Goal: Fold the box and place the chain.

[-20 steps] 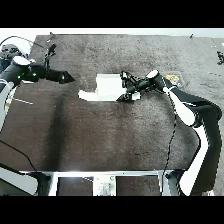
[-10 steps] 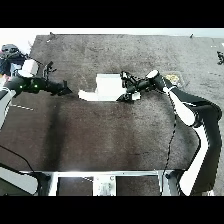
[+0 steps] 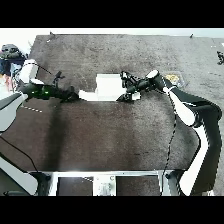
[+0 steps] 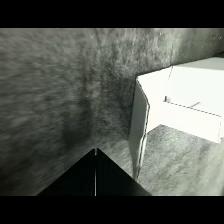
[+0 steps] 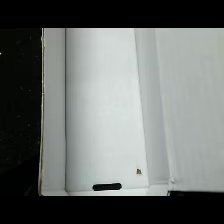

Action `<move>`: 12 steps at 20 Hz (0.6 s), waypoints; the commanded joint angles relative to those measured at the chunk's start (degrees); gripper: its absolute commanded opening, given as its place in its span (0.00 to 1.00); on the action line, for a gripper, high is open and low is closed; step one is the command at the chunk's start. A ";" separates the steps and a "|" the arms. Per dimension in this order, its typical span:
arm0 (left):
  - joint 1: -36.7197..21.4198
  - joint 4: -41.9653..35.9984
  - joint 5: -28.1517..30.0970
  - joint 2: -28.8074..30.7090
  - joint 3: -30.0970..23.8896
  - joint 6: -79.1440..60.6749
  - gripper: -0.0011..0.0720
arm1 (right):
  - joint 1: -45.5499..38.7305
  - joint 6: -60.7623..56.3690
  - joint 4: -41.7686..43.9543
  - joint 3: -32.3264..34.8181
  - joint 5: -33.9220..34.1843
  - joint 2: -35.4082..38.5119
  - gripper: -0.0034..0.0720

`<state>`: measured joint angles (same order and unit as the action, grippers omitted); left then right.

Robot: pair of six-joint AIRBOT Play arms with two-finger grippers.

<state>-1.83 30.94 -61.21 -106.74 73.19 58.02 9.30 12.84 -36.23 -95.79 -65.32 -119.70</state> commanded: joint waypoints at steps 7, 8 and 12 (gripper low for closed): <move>4.70 -11.10 -1.05 -0.98 0.90 -4.94 0.09 | 0.04 -0.02 0.02 -0.04 -0.02 0.00 0.66; 4.70 -11.91 -1.81 -0.94 2.08 -5.18 0.39 | 0.04 -0.02 0.02 -0.04 -0.02 0.00 0.66; 5.73 -11.17 -4.24 -0.94 7.10 -3.98 0.43 | 0.04 -0.02 0.02 -0.04 0.00 0.00 0.66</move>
